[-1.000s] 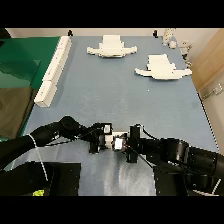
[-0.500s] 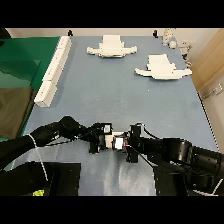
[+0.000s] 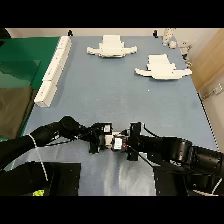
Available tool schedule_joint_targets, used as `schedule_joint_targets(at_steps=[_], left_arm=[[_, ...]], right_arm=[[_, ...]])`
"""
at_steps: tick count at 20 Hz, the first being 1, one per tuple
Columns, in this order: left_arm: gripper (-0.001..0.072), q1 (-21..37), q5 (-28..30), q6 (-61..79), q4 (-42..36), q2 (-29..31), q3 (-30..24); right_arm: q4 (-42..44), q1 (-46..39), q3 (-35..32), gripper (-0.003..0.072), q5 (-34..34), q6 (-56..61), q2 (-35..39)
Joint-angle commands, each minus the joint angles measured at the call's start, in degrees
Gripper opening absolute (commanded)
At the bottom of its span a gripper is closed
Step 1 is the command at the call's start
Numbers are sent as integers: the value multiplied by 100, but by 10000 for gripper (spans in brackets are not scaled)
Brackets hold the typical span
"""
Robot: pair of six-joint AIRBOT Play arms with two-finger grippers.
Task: Fold the box.
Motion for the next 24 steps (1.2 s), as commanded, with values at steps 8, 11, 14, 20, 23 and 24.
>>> schedule_joint_targets(at_steps=[8,11,14,20,23,24], left_arm=[[489,0,0,7,2,2,0],[489,0,0,7,2,2,0],[488,0,0,7,2,2,0],[489,0,0,7,2,2,0],[488,0,0,7,2,2,0],[488,0,0,7,2,2,0]], right_arm=[[234,0,31,219,-20,0,-518],[232,0,39,226,-28,0,-518],[236,0,72,374,-37,0,-516],[238,-2,103,374,-57,0,-256],[396,-2,129,374,-354,74,-2],[417,-2,127,369,-514,330,142]])
